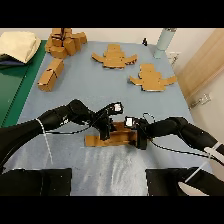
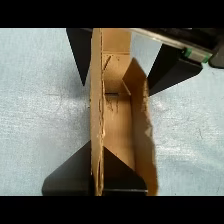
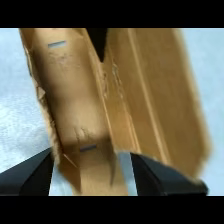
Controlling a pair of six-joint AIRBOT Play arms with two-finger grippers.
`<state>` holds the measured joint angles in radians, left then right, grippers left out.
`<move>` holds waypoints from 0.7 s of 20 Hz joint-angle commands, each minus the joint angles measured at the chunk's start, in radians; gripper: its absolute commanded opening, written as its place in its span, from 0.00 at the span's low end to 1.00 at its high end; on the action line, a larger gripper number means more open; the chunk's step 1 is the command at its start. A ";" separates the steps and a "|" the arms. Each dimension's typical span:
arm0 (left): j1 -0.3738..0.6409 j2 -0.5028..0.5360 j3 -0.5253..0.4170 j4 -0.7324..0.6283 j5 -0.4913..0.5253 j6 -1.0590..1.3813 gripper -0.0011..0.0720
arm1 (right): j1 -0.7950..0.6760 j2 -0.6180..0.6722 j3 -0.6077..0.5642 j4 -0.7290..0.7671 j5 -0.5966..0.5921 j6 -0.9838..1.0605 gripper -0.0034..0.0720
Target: Fold the box.
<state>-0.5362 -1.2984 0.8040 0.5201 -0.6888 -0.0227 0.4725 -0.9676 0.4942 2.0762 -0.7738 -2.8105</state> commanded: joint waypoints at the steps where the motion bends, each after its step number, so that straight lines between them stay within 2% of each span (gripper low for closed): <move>1: 0.000 0.000 0.001 0.000 0.000 0.000 0.03 | -0.031 -0.093 0.016 0.093 -0.049 -0.116 1.00; 14: 0.000 0.000 0.001 0.000 0.000 0.000 0.03 | -0.030 -0.072 0.016 0.078 -0.034 -0.111 1.00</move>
<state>-0.5362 -1.2984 0.8040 0.5201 -0.6891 -0.0227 0.4427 -1.0435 0.5091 2.1555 -0.8196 -2.9200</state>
